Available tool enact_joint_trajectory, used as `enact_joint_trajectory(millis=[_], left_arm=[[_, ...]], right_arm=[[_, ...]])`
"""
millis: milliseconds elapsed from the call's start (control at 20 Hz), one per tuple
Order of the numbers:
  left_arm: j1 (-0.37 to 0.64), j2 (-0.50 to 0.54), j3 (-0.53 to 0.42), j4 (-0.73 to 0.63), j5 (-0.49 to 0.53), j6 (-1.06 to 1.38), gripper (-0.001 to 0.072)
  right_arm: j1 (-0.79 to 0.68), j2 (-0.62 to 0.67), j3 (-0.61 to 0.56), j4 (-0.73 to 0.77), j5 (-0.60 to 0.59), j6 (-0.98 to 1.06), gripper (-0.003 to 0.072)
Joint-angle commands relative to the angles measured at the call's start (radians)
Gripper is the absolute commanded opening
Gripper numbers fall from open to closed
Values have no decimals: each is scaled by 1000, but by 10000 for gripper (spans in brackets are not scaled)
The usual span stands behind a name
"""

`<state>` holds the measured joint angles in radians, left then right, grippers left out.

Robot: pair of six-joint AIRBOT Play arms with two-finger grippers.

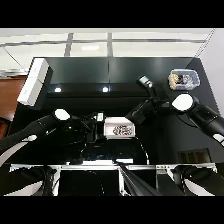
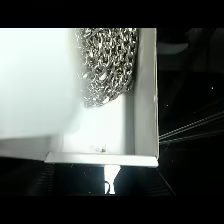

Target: Fold the box and place the chain.

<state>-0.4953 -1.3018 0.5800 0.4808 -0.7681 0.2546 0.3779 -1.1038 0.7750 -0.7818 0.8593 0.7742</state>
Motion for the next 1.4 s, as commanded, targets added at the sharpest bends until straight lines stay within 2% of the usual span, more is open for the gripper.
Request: enact_joint_trajectory(millis=[0, 200, 400, 850, 950, 1350], left_arm=[[0, -1, 0, 0, 0, 0, 342], [0, -1, 0, 0, 0, 0, 342], [0, -1, 0, 0, 0, 0, 342], [0, -1, 0, 0, 1, 0, 342], [0, -1, 0, 0, 1, 0, 342], [0, -1, 0, 0, 0, 0, 342]], right_arm=[[27, -8, 4, -5, 136, -320, 720], [70, -8, 4, -61, 116, -356, 720], [110, -8, 4, -63, 175, -438, 720], [129, -8, 3, -109, 100, -438, 720], [131, -9, 3, -110, 110, -437, 438], [131, -9, 3, -109, 109, -437, 425]])
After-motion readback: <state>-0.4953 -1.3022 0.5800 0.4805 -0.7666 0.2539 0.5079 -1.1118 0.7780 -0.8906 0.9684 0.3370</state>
